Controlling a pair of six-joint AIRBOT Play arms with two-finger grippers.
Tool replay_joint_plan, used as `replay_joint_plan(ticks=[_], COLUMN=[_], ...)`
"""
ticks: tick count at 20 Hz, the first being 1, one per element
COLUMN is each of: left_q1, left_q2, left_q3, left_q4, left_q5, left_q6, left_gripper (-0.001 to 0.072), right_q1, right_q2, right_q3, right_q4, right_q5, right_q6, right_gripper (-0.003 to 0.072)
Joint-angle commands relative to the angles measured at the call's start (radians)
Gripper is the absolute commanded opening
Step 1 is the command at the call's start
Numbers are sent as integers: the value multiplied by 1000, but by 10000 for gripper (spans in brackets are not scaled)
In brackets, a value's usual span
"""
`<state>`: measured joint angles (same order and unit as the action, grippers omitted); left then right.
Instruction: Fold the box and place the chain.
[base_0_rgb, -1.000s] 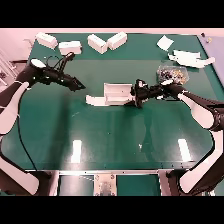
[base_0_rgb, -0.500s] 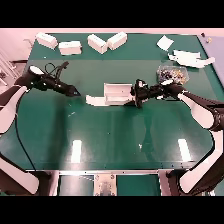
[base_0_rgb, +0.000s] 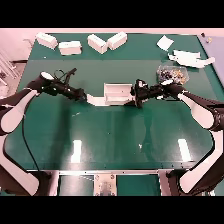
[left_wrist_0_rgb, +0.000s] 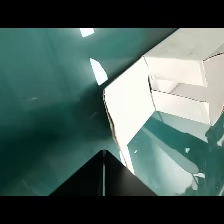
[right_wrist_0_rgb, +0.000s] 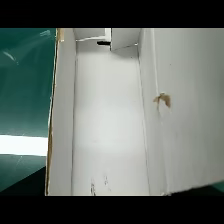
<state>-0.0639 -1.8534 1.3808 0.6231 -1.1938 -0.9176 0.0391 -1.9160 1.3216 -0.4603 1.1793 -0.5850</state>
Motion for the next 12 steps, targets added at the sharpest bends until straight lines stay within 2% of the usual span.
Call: replay_joint_plan(ticks=[1, 7, 9, 12], left_q1=[-39, -68, -68, -68], left_q2=[-28, -22, -6, -5], left_q3=[-2, 1, 11, 18], left_q4=[-27, -170, -183, -198], left_q5=[22, 23, 27, -20], left_q6=[-19, 39, 55, 64], left_gripper=[18, 17, 18, 21], right_q1=[1, 1, 1, 1], right_q2=[1, 1, 1, 1], right_q3=[0, 0, 0, 0], right_q4=[0, 0, 0, 0], right_q5=[0, 0, 0, 0], right_q6=[0, 0, 0, 0], right_gripper=[581, 581, 581, 581])
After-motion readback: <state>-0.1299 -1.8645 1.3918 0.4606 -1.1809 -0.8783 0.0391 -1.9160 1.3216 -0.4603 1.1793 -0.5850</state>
